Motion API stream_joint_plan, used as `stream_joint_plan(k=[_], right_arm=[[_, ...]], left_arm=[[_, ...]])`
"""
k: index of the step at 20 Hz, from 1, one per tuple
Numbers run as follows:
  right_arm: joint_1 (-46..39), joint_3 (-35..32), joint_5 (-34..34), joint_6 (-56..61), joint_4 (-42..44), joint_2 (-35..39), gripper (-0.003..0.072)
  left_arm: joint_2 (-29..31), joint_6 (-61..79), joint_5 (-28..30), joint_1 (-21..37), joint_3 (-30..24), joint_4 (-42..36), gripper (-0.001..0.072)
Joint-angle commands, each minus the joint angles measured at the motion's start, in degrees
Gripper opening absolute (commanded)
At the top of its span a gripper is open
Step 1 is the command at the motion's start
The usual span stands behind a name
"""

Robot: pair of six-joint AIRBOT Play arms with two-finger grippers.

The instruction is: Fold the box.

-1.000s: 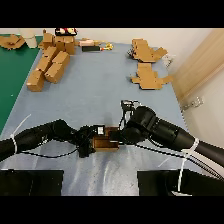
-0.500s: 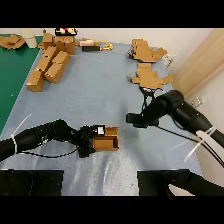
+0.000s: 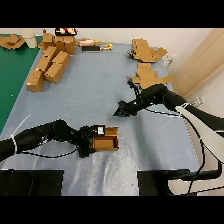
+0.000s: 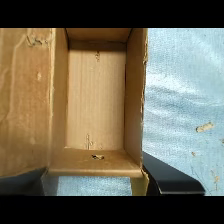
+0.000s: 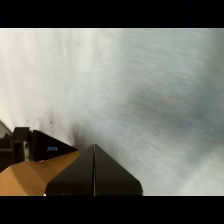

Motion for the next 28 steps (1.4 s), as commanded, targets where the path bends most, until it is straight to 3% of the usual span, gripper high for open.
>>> stream_joint_plan(k=[1,3,11,18,22,28], right_arm=[[3.4,1.4,-6.7,-11.5,4.3,-2.4,-0.0003],[5.4,-1.0,-9.3,-15.1,4.6,-0.7,-0.0002],[10.1,-19.5,3.7,-25.1,5.1,20.3,-0.0002],[18.0,-20.5,9.6,-26.1,0.0,24.3,-0.0001],[21.4,-20.9,17.2,-26.1,-7.1,26.2,-0.0001],[29.8,-23.9,24.6,-24.0,-15.7,34.5,-0.0001]], left_arm=[[0.0,0.0,0.0,0.0,0.0,0.0,0.0438],[0.0,0.0,0.0,0.0,0.0,0.0,0.0437],[0.0,0.0,0.0,0.0,0.0,0.0,0.0438],[0.0,0.0,0.0,0.0,0.0,0.0,0.0438],[0.0,0.0,0.0,0.0,0.0,0.0,0.0438],[0.0,0.0,0.0,0.0,0.0,0.0,0.0438]])
